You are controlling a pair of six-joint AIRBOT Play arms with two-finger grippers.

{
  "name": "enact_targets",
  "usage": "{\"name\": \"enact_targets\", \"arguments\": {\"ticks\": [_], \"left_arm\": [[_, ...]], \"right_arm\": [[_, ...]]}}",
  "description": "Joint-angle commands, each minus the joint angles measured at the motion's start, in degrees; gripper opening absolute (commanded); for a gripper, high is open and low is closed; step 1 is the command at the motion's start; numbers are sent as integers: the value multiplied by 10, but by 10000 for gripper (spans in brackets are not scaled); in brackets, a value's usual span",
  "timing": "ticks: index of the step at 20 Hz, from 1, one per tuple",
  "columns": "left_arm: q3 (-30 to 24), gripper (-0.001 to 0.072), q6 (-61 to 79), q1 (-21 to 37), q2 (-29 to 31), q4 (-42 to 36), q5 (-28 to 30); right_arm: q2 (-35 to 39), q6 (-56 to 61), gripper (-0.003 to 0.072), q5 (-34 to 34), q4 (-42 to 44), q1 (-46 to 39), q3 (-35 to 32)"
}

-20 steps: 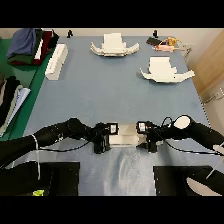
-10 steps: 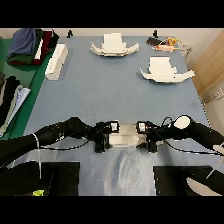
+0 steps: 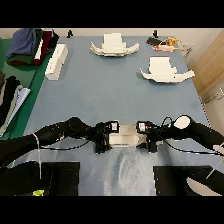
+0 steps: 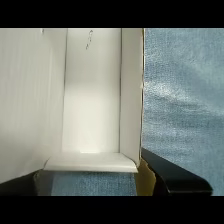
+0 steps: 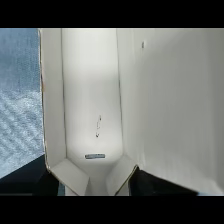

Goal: Fold the box.

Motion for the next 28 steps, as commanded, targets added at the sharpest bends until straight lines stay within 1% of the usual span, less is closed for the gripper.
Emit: {"name": "enact_targets", "arguments": {"ticks": [1, 6, 7, 8, 28], "left_arm": [[0, 706, -3, 1, 0, 1, 2], [-1, 700, -3, 0, -3, 0, 4], [-1, 555, -3, 1, -3, 1, 4], [-1, 470, -2, 0, -3, 1, 4], [-1, 469, -4, 0, -3, 0, 3]], "right_arm": [[0, 0, 512, 0, 0, 0, 0], [0, 0, 512, 0, 0, 0, 0], [0, 0, 513, 0, 0, 0, 0], [0, 0, 512, 0, 0, 0, 0], [0, 0, 513, 0, 0, 0, 0]]}}
